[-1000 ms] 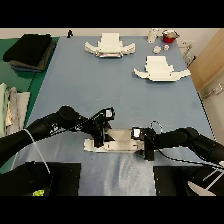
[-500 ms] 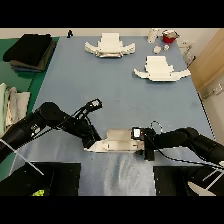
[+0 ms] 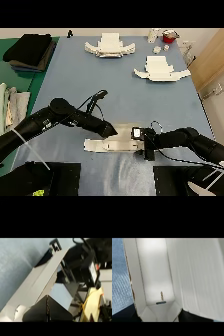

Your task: Fold the box.

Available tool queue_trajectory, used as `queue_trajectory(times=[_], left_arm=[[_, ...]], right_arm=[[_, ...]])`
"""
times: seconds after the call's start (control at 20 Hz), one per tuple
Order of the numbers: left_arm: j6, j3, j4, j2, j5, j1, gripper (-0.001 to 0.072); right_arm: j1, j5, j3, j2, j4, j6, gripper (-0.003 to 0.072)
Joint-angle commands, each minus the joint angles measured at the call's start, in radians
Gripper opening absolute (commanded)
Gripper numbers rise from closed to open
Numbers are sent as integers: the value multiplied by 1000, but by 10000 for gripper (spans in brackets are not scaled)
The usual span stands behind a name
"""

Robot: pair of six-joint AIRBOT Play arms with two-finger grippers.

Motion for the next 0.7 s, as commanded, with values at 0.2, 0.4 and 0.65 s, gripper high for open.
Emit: queue_trajectory(times=[0.2,0.4,0.65], left_arm=[[-60,39,-72,-221,74,61,13],[-59,39,-84,-343,37,63,13],[2,43,-126,-382,32,63,13]], right_arm=[[1,0,0,1,0,0,504],[1,0,0,1,0,0,504],[1,0,0,1,0,0,504]])
